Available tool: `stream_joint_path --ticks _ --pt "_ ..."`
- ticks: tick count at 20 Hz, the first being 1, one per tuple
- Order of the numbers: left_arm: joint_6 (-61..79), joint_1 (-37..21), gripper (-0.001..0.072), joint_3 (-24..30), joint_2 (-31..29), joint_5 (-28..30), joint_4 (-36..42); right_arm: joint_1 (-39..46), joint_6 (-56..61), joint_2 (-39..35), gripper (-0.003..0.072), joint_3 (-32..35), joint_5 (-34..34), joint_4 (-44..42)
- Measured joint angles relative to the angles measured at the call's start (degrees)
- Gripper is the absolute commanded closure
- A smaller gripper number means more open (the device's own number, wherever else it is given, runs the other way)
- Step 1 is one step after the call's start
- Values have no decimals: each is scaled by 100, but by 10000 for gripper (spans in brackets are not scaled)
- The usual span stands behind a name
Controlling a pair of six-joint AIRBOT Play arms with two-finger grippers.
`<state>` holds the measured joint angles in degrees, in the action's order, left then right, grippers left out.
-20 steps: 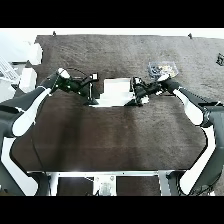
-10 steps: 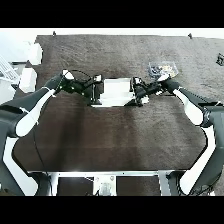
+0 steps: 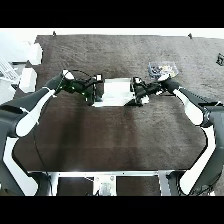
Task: Fold the box and place the chain.
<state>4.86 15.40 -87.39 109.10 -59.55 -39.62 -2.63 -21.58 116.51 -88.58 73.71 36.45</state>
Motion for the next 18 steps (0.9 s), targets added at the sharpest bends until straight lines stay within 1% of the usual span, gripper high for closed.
stream_joint_path --ticks 14,15,16,18 --pt "144 168 477 2 0 142 345 0 -4 0 147 -2 0 7" --pt "149 170 442 2 2 153 380 0 -2 0 147 -2 0 7" --pt "157 173 390 2 2 160 404 0 -2 0 147 -2 0 7" --pt "205 173 390 2 2 168 450 0 -2 0 147 -2 0 7"
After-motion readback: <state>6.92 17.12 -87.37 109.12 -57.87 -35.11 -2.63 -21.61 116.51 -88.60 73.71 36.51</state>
